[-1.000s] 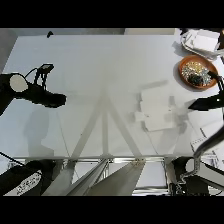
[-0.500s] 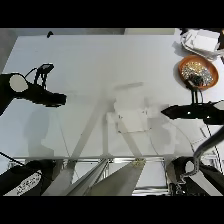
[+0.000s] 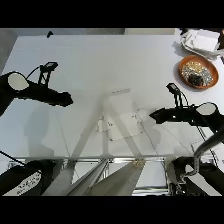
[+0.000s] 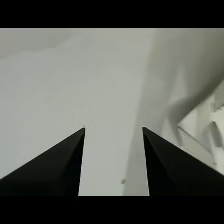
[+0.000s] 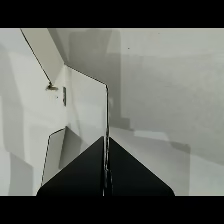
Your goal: Fold the box and place the chain.
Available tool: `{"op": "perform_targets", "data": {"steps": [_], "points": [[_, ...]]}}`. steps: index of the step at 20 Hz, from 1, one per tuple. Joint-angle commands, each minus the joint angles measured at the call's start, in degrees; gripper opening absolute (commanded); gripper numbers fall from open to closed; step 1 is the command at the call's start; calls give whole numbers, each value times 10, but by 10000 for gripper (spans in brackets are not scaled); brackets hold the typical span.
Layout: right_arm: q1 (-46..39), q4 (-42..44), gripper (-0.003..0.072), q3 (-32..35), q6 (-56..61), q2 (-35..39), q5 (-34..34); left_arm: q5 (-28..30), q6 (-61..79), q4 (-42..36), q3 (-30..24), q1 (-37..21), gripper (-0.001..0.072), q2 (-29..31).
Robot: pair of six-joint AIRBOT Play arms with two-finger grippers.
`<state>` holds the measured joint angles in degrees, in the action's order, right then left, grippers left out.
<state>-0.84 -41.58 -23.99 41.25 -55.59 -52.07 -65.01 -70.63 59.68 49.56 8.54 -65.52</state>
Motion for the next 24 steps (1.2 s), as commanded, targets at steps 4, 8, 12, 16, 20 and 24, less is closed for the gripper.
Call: {"op": "perform_targets", "data": {"steps": [4,8,12,16,20,24], "points": [[14,0,12,1,9,0,12,-44,351,-306,0,64,470,-108],[14,0,13,1,7,0,14,-47,403,-295,0,87,631,-190],[14,0,13,1,7,0,14,10,412,-298,0,87,631,-235],[14,0,13,1,7,0,13,24,496,-399,0,92,630,-259],[14,0,13,1,7,0,13,71,522,-413,0,127,622,-271],[14,0,13,1,7,0,13,74,529,-400,0,137,354,-272]]}}
